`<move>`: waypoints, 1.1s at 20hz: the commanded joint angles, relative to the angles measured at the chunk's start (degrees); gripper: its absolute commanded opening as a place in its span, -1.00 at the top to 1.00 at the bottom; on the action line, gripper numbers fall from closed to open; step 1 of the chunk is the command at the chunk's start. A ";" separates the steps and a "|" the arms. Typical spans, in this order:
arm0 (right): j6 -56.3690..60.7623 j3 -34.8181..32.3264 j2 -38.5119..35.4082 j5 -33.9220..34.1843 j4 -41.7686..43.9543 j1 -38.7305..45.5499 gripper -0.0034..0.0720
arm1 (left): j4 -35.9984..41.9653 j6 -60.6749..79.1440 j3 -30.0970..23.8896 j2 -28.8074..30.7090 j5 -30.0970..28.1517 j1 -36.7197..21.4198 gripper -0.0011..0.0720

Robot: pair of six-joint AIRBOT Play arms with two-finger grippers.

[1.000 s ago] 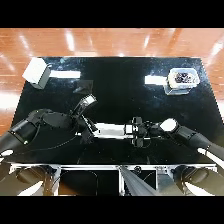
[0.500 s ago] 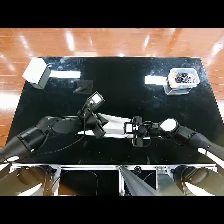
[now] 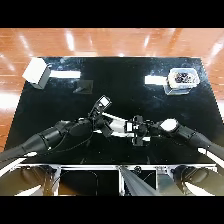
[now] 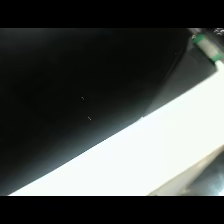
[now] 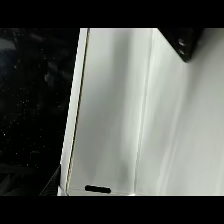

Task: Fold the box and place the chain.

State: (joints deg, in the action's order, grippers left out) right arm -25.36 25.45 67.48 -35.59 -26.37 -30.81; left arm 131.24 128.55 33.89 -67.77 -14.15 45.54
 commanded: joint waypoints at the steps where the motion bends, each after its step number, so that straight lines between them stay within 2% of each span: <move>1: -0.11 0.00 0.04 -0.35 -0.24 -0.02 -0.57 | -0.22 -0.92 -0.04 -1.62 0.72 0.50 0.92; 4: -0.11 0.00 0.04 -0.35 -0.22 -0.02 -0.58 | -0.26 -0.90 -0.02 0.33 -0.74 0.59 0.92; 7: -0.11 0.00 0.04 -0.35 -0.22 -0.02 -0.58 | -2.75 -0.92 -0.04 4.61 -4.68 0.59 0.92; 9: -0.11 0.00 0.04 -0.35 -0.24 -0.02 -0.57 | -3.50 -0.90 -0.04 7.65 -5.16 0.59 0.92; 16: -0.11 0.00 0.04 -0.35 -0.24 -0.02 -0.58 | -3.45 -1.99 -0.04 11.93 -2.67 0.59 0.93; 19: -0.11 0.00 0.04 -0.35 -0.24 -0.02 -0.58 | -3.48 -1.97 -0.04 13.14 2.91 0.59 0.93; 22: -0.11 0.00 0.04 -0.35 -0.24 -0.02 -0.58 | -3.43 -1.97 -0.04 10.78 6.69 0.59 0.93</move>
State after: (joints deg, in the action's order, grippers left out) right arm -25.50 25.45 67.48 -36.01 -26.74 -30.81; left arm 127.87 126.63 33.80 -55.96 -11.33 46.09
